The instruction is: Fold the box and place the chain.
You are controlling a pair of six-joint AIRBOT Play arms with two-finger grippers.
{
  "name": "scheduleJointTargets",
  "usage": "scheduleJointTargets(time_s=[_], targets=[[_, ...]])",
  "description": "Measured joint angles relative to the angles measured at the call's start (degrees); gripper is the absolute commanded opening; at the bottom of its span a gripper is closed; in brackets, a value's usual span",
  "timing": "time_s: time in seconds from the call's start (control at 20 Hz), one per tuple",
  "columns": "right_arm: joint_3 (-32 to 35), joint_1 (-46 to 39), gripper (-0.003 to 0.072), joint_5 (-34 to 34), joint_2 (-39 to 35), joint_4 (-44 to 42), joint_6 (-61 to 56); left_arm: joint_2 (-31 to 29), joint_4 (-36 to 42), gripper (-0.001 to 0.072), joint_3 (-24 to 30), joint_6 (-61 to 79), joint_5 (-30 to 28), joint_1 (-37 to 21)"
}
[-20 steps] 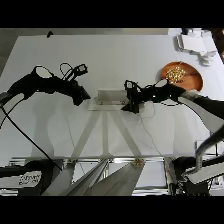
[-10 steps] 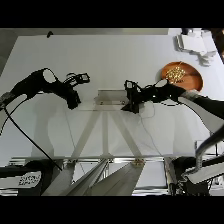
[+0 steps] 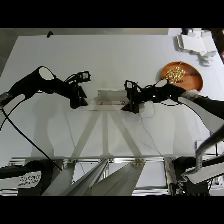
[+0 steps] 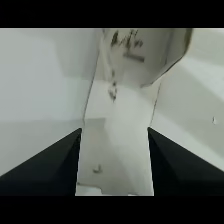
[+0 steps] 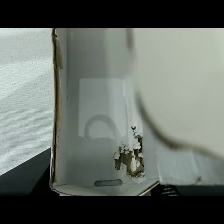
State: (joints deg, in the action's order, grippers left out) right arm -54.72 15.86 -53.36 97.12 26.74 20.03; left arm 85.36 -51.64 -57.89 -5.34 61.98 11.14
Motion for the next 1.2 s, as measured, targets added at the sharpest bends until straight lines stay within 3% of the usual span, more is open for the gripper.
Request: scheduleJointTargets(time_s=[0.45, 0.5, 0.65, 0.7, 1.2], targets=[[0.00, 0.00, 0.0433, 0.02, 0.00, 0.00, 0.00, 4.72, 9.75, 0.0461, 0.00, 22.08, -1.97, 0.96], [0.00, 0.00, 0.0433, 0.00, 0.00, -0.02, 0.00, 5.25, 10.05, 0.0443, 0.00, 22.86, -2.21, 1.09], [0.00, 0.00, 0.0433, 0.02, 0.00, 0.00, 0.00, 6.16, 10.54, 0.0280, 0.00, 24.13, -2.73, 1.36], [0.00, 0.00, 0.0433, 0.00, 0.00, -0.02, -0.02, 6.29, 10.71, 0.0258, -0.02, 24.35, -3.04, 1.40], [0.00, 0.00, 0.0433, -0.15, 0.00, 0.11, 0.22, 6.67, 11.82, 0.0258, -0.02, 25.83, -1.57, 2.23]])
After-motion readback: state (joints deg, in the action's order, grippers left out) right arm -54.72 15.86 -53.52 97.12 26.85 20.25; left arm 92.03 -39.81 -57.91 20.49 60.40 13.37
